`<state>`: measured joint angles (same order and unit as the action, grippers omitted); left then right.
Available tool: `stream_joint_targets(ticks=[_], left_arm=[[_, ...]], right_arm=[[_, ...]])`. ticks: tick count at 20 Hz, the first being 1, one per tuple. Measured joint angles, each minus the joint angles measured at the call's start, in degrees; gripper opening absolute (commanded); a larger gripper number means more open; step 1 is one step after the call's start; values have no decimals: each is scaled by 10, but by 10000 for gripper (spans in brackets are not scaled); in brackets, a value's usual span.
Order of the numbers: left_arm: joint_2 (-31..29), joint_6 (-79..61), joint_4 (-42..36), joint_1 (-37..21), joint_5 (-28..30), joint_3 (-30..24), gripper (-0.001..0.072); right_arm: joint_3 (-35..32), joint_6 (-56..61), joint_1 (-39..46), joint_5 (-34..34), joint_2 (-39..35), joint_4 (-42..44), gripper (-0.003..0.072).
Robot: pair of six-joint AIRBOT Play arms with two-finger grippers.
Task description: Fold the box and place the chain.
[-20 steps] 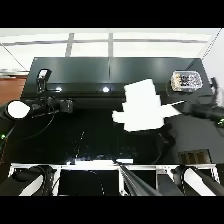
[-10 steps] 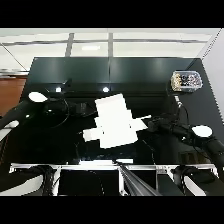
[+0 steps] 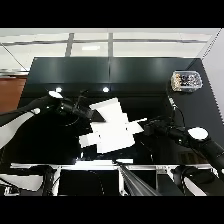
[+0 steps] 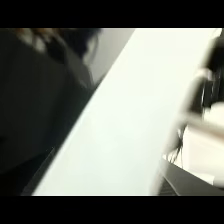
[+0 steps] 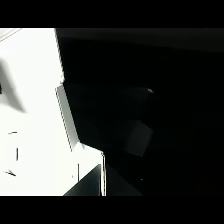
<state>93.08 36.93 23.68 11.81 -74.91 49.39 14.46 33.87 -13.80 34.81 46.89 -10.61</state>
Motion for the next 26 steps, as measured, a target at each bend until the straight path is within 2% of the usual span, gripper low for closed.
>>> stream_joint_targets(ticks=[4,6,8,9,10,11,12,13,15,18,20,21,23,26], left_arm=[[15,-16,64,4,-34,29,403],[18,-25,82,7,-39,35,264],[20,-36,91,15,-43,39,79],[21,-42,94,20,-45,40,30],[21,-51,93,25,-50,41,29],[21,-54,95,30,-48,42,28],[21,-56,102,33,-47,42,27],[21,-58,103,35,-46,43,26],[16,-59,113,38,-46,43,24],[-18,-50,141,47,-28,39,24],[-62,-58,150,63,24,24,30],[-86,-71,154,73,71,13,29],[-118,-128,158,95,144,-2,29],[-139,-236,172,129,193,-12,29]], right_arm=[[0,0,-2,-1,0,1,18],[0,0,-2,-1,0,1,18],[0,0,-2,-1,0,0,18],[0,0,-2,-1,0,0,18],[0,0,-2,-1,0,0,29],[0,0,-2,0,0,0,282],[0,0,-2,-3,0,0,631],[3,0,1,-2,0,-2,712],[25,0,19,19,0,-27,711],[95,0,58,92,0,-139,710],[140,-7,71,145,-1,-221,710],[155,-19,72,164,0,-252,710],[174,-51,59,186,3,-287,711],[186,-94,16,191,12,-332,710]])
